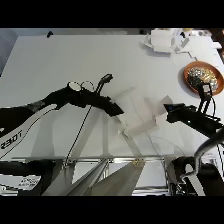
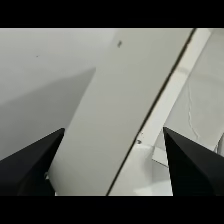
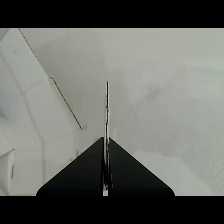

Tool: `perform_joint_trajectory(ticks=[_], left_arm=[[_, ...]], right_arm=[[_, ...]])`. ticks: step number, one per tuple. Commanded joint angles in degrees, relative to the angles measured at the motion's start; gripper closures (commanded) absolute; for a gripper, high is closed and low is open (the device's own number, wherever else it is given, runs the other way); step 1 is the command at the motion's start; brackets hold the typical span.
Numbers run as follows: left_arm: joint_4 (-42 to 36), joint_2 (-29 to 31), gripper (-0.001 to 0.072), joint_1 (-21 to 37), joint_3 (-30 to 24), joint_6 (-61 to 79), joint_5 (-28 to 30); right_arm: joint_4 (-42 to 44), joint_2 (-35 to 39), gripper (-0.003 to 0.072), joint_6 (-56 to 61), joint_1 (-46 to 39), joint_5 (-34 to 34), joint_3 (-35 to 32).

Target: Fold the box and place the chain.

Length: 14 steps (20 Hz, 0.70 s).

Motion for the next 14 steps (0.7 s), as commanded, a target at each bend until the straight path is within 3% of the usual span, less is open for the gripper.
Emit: perform_joint_trajectory(ticks=[1,3,6,10,14], left_arm=[[-3.61,-2.25,0.0011,-1.92,-0.02,3.28,-1.01],[-5.88,-2.75,0.0057,-2.23,-0.02,5.44,-2.21],[-5.20,-2.71,0.0423,-2.21,-0.02,5.86,-2.60],[-2.32,-2.40,0.0703,-2.14,0.02,5.97,-2.73],[-0.83,-0.37,0.0703,-1.66,0.04,9.51,-2.27]], right_arm=[[0.02,0.04,0.0667,0.02,0.07,0.02,0.00],[0.00,0.04,0.0667,0.02,0.07,0.02,0.00],[0.00,0.04,0.0667,0.02,0.07,0.02,0.00],[0.04,0.04,0.0667,0.04,0.07,0.02,0.00],[2.21,0.17,0.0635,0.04,0.07,0.00,0.22]])
